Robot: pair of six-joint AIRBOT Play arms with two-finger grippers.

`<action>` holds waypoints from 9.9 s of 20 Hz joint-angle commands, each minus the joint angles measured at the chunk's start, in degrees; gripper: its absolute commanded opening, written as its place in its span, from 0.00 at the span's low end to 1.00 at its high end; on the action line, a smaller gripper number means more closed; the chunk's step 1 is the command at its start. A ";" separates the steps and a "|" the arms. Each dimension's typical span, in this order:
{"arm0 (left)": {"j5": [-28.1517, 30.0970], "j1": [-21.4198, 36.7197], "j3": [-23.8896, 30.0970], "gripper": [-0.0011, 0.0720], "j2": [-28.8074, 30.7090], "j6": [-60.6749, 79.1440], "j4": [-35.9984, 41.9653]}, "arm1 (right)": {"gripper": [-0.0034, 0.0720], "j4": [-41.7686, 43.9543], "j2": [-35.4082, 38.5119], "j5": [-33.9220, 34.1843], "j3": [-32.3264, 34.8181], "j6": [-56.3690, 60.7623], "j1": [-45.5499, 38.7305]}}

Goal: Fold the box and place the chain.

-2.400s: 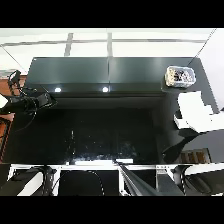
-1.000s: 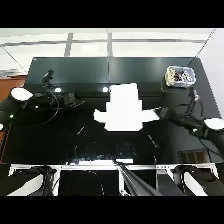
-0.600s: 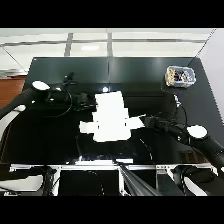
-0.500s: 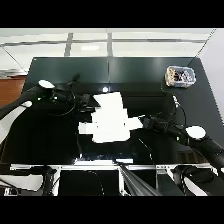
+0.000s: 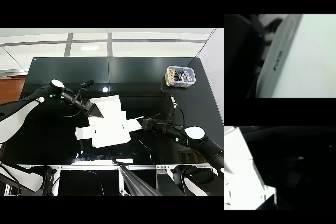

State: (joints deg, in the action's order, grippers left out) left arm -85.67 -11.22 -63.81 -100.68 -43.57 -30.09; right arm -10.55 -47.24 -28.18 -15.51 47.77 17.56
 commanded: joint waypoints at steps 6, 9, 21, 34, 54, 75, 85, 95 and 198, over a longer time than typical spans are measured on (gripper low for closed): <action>-5.29 -2.43 -3.30 0.36 -0.59 4.22 -8.63 | 0.06 -0.02 0.02 -0.09 0.02 0.00 0.07; -3.72 -2.43 -3.30 0.14 -0.59 4.24 -8.50 | 0.06 -0.02 0.02 -0.11 0.02 0.00 0.07; 17.57 -5.16 10.93 0.05 20.09 14.34 -8.11 | 0.96 -48.35 0.07 -34.71 -19.56 2.99 -11.47; 44.06 -14.40 18.32 0.05 21.16 46.97 -8.31 | 0.96 -40.94 -1.29 -18.75 -16.33 -34.14 -0.35; 43.47 -15.67 18.18 0.05 18.86 48.04 -12.92 | 0.96 -35.52 -17.00 -6.56 -14.91 -43.60 14.75; 41.33 -15.67 18.14 0.05 18.88 47.89 -12.52 | 0.96 -23.17 -20.35 -14.27 -21.31 -56.15 6.49; 41.33 -15.67 18.14 0.05 18.88 47.89 -12.52 | 0.96 -22.71 -26.56 -14.45 -20.50 -59.23 7.82; 41.31 -15.67 18.14 0.05 18.88 47.89 -12.52 | 0.96 -22.67 -28.61 -13.22 -20.50 -58.53 7.80; 42.69 -15.89 26.97 0.07 29.73 45.35 -7.43 | 0.23 -22.60 -29.27 -12.66 -20.52 -58.53 7.80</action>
State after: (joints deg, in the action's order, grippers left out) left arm -43.83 -26.83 -36.84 -70.74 2.35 -38.68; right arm -33.15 -76.51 -40.82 -36.03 -10.72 25.32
